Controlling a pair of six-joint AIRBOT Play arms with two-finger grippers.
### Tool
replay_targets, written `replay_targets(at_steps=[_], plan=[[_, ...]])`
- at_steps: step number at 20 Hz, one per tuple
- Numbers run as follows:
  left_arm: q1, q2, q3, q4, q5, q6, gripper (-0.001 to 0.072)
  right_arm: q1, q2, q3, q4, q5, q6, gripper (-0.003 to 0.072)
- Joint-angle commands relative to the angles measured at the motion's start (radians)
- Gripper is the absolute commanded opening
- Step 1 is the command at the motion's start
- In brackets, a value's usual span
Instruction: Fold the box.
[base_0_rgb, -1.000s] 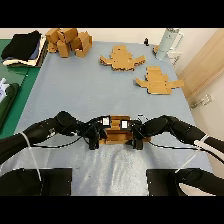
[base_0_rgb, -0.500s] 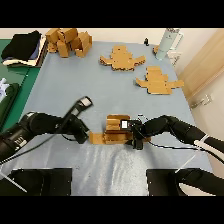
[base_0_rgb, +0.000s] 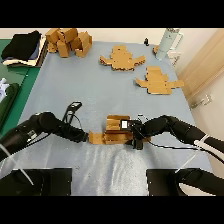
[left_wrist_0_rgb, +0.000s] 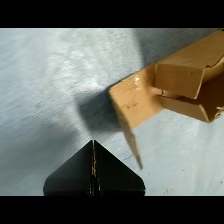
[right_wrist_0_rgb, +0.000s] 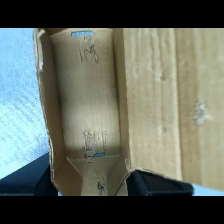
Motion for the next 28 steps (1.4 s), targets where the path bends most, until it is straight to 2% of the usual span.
replay_targets(at_steps=[1,5,9,13,16,17,18,19,20,28], plan=[[-0.081,-0.118,-0.005,-0.126,0.118,0.059,0.0015,0.0,0.0,0.001,0.0,0.0,0.0,0.0502],[-0.166,-0.136,0.001,-0.127,0.195,0.055,0.0014,0.0,0.0,0.001,0.0,0.0,0.0,0.0502],[-0.171,-0.117,0.047,-0.125,0.142,0.053,0.0014,0.0,0.0,0.001,0.0,0.0,0.0,0.0502],[-0.171,-0.063,0.099,-0.119,0.126,0.046,0.0014,0.0,0.0,0.001,0.0,0.0,0.0,0.0502],[-0.182,-0.06,0.114,-0.119,0.106,0.067,0.0016,0.0,0.0,0.001,0.0,0.0,0.0,0.0502],[-0.191,-0.07,0.114,-0.119,0.107,0.068,0.006,0.0,0.0,0.001,0.0,0.0,0.0,0.0502],[-0.196,-0.085,0.114,-0.121,0.106,0.067,0.0371,0.0,0.0,0.001,0.0,0.0,0.0,0.0502],[-0.196,-0.102,0.114,-0.122,0.105,0.047,0.0486,0.0,0.0,0.001,0.0,0.0,0.0,0.0502],[-0.194,-0.114,0.114,-0.122,0.107,0.043,0.0469,0.0,0.0,0.001,0.0,0.0,0.0,0.0502],[-0.186,-0.129,0.161,-0.108,0.043,-0.034,0.0469,0.0,0.0,0.001,0.0,0.0,0.0,0.0502]])
